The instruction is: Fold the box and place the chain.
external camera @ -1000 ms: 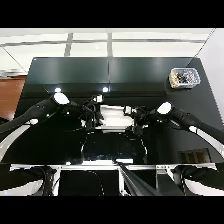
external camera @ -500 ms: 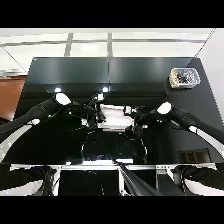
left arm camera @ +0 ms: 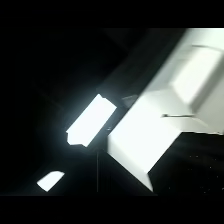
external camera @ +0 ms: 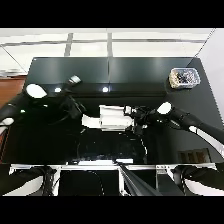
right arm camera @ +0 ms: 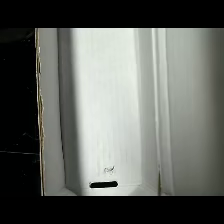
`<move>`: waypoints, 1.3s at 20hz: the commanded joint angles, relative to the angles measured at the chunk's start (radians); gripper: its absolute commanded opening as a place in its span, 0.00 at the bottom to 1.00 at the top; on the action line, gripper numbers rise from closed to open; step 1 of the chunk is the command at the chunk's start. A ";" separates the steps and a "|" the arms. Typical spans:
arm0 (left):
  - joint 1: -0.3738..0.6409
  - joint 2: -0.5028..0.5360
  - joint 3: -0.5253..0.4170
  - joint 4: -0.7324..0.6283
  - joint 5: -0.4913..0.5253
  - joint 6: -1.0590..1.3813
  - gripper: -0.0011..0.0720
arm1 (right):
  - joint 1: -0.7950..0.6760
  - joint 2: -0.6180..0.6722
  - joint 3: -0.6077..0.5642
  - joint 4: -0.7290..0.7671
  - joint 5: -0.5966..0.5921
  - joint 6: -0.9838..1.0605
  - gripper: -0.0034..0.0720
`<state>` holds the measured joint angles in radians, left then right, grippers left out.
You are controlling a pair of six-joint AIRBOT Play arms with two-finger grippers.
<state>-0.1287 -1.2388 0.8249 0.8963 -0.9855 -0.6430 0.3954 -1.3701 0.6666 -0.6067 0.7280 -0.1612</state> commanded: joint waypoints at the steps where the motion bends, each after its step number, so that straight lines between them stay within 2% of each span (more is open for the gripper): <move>1: 0.206 -0.013 -0.040 0.030 -0.141 -0.499 0.05 | 0.000 0.000 0.001 0.000 0.000 0.000 0.27; 3: 0.291 -0.095 -0.114 -0.139 -0.263 -0.477 0.05 | 0.000 0.000 0.001 0.000 0.000 0.000 0.27; 4: 0.312 -0.142 -0.158 -0.241 -0.293 -0.425 0.05 | 0.000 0.000 0.001 0.000 0.000 0.000 0.27; 6: 0.297 -0.217 -0.209 -0.343 -0.270 -0.361 0.05 | 0.000 0.000 0.001 0.000 0.000 0.000 0.27; 11: 0.106 -0.270 -0.196 -0.363 -0.117 -0.359 0.05 | 0.000 0.000 0.001 0.000 0.000 0.001 0.27; 14: 0.024 -0.270 -0.144 -0.389 -0.151 -0.316 0.06 | 0.000 0.000 0.001 0.000 0.000 0.001 0.27; 16: 0.023 -0.270 -0.097 -0.389 -0.203 -0.274 0.06 | 0.000 0.000 0.001 0.000 0.000 0.000 0.27; 17: 0.029 -0.270 -0.075 -0.388 -0.224 -0.273 0.19 | 0.000 0.000 0.001 0.000 0.000 0.000 0.27; 19: 0.035 -0.270 -0.040 -0.390 -0.254 -0.274 0.67 | 0.000 0.000 0.001 0.000 0.000 0.000 0.27; 20: 0.035 -0.270 -0.028 -0.393 -0.262 -0.274 0.79 | 0.000 0.000 0.001 0.001 0.000 0.000 0.27; 26: -0.005 -0.270 -0.008 -0.443 -0.267 -0.273 0.81 | 0.000 0.000 0.001 0.000 0.000 0.000 0.27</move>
<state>-0.1120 -1.5082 0.8066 0.4801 -1.2457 -0.9195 0.3954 -1.3701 0.6666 -0.6067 0.7280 -0.1608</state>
